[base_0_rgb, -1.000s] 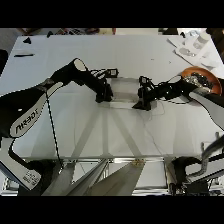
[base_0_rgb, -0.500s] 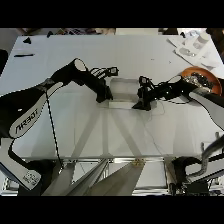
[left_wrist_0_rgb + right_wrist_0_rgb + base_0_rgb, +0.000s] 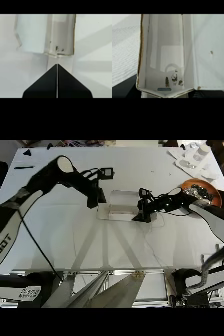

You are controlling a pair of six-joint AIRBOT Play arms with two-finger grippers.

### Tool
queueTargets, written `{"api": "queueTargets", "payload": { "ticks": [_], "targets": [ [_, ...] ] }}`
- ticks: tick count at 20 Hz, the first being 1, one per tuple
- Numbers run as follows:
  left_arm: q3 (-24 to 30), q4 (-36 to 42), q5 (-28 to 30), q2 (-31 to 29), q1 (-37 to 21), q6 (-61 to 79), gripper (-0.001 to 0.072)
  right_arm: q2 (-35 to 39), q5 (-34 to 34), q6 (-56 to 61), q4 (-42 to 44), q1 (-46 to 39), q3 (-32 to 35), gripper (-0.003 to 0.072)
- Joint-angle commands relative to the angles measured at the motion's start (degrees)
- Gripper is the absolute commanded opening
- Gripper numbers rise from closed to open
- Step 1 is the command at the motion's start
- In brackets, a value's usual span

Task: Fold the box and place the chain.

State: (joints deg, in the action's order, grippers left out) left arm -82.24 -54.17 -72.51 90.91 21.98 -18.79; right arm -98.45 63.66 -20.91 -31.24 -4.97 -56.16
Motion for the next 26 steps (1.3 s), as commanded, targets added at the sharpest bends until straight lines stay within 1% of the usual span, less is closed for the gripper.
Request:
{"api": "queueTargets", "payload": {
  "ticks": [1,3,6,8,10,12,14,16,19,23,26],
  "targets": [
    [0.8,-3.4,1.0,-6.9,-3.6,-12.9,0.0009,0.0,0.0,0.0,0.0,0.0,0.0,0.0403],
    [3.1,-3.3,3.2,-9.1,-7.0,-21.7,0.001,0.0,0.0,0.0,0.0,0.0,0.0,0.0403],
    [10.2,-3.1,4.3,-9.6,-10.6,-29.2,0.0013,0.0,0.0,0.0,0.0,0.0,0.0,0.0403],
    [16.9,-2.1,7.4,-9.4,-11.0,-31.6,0.0013,0.0,0.0,0.0,0.0,0.0,0.0,0.0403],
    [22.7,0.9,11.4,-8.6,-10.8,-35.3,0.0013,0.0,0.0,0.0,0.0,0.0,0.0,0.0403],
    [26.4,5.7,13.4,-7.2,-10.8,-35.5,0.0013,0.0,0.0,0.0,0.0,0.0,0.0,0.0403],
    [27.4,10.5,12.9,-5.1,-10.7,-35.5,0.0012,0.0,0.0,0.0,0.0,0.0,0.0,0.0403],
    [27.4,12.7,14.3,-2.9,-9.8,-36.7,0.0008,0.0,0.0,0.0,0.0,0.0,0.0,0.0403],
    [27.4,12.6,18.0,-0.5,-7.4,-41.5,0.0008,0.0,0.0,0.0,0.0,0.0,0.0,0.0403],
    [27.4,12.8,18.6,1.5,-5.0,-41.7,0.0009,0.0,0.0,0.0,0.0,0.0,0.0,0.0403],
    [27.4,13.4,20.0,1.7,-5.1,-41.7,0.0012,0.0,0.0,0.0,0.0,0.0,0.0,0.0403]
  ]
}}
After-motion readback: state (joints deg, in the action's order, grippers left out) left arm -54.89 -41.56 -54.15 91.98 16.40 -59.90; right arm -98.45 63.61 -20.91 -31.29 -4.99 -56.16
